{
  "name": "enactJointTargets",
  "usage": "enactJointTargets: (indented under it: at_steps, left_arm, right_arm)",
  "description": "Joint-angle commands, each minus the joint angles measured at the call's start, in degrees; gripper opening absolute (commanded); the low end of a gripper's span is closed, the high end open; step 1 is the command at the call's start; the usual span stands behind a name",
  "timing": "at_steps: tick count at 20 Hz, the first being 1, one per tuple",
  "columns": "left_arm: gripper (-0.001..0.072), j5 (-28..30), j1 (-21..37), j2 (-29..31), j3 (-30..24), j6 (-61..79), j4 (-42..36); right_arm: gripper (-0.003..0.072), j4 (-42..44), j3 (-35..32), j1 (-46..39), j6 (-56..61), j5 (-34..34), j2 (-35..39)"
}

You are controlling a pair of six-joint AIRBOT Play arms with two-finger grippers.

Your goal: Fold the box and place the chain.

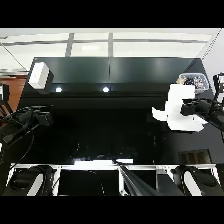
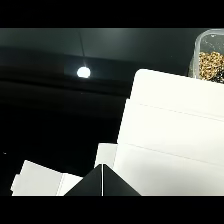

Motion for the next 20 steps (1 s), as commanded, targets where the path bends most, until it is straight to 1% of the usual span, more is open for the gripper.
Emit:
enactJointTargets:
  at_steps: [1, 12, 13, 15, 17, 18, 20]
  left_arm:
    - [0.0030, 0.02, 0.04, -0.04, -0.02, 0.00, 0.00]
    - [0.0030, 0.22, 0.04, -0.04, -0.02, 0.02, 0.35]
    - [0.0030, 0.22, 0.04, -0.04, -0.02, 0.02, 0.22]
    - [0.0030, 0.24, 0.04, -0.04, -0.02, 0.04, 0.26]
    - [0.0031, 0.22, 0.04, -0.04, -0.02, 0.02, 0.22]
    - [0.0031, 0.48, 0.04, -0.04, -0.02, 0.04, 0.22]
    - [0.0031, 6.05, 0.07, -0.55, -0.07, 0.02, 0.44]
  right_arm:
    - [0.0016, 0.02, -0.04, 0.02, 0.00, 0.02, 0.04]
    - [0.0017, 0.09, -0.04, 0.02, 0.04, -0.09, 0.04]
    - [0.0017, 1.75, -0.04, 0.02, 0.04, -0.15, 0.04]
    - [0.0016, 8.72, -0.04, 0.02, 0.02, -0.28, 0.04]
    - [0.0017, 15.76, -0.04, 0.02, 0.00, -2.12, 0.04]
    - [0.0016, 17.27, -0.04, 0.02, 0.00, -4.11, 0.02]
    - [0.0017, 15.30, -0.15, 0.02, 0.00, -10.64, -0.26]
